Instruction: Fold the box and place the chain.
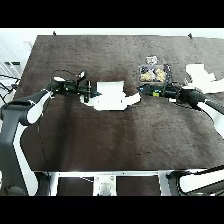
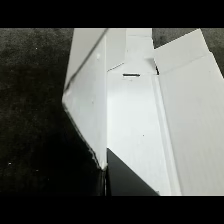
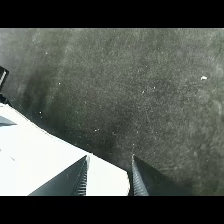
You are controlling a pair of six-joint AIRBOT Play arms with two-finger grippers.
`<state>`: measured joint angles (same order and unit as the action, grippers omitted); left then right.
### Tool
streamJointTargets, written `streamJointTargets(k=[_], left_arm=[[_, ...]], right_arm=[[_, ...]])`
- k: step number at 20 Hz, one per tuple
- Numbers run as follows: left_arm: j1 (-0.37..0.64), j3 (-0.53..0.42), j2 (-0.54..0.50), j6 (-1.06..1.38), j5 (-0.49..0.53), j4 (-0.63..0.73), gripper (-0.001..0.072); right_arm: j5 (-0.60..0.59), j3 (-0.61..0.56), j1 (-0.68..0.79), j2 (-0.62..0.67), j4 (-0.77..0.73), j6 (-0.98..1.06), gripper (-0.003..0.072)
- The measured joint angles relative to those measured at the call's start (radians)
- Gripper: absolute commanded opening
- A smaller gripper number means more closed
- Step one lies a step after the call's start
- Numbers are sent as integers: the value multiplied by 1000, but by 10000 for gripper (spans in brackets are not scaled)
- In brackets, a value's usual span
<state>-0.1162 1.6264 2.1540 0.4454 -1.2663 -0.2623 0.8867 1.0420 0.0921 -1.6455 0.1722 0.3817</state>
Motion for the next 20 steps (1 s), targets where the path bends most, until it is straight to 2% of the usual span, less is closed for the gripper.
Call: streamJointTargets(k=[4, 6, 7, 12, 17, 20], left_arm=[[0, 0, 0, 0, 7, -3, 20], [0, 0, 0, 0, 9, -3, 20], [0, 0, 0, 0, 10, -3, 20], [0, 0, 0, 0, 13, -1, 20], [0, 0, 0, 0, 14, 0, 20], [0, 0, 0, 0, 14, 1, 20]], right_arm=[[24, -2, 0, 58, -4, -106, 376], [48, -10, -3, 119, -3, -154, 520], [60, -19, -7, 154, 0, -182, 547], [76, -69, -80, 263, 156, -367, 547], [23, -101, -216, 266, 415, -447, 547], [-18, -109, -290, 259, 503, -462, 547]])
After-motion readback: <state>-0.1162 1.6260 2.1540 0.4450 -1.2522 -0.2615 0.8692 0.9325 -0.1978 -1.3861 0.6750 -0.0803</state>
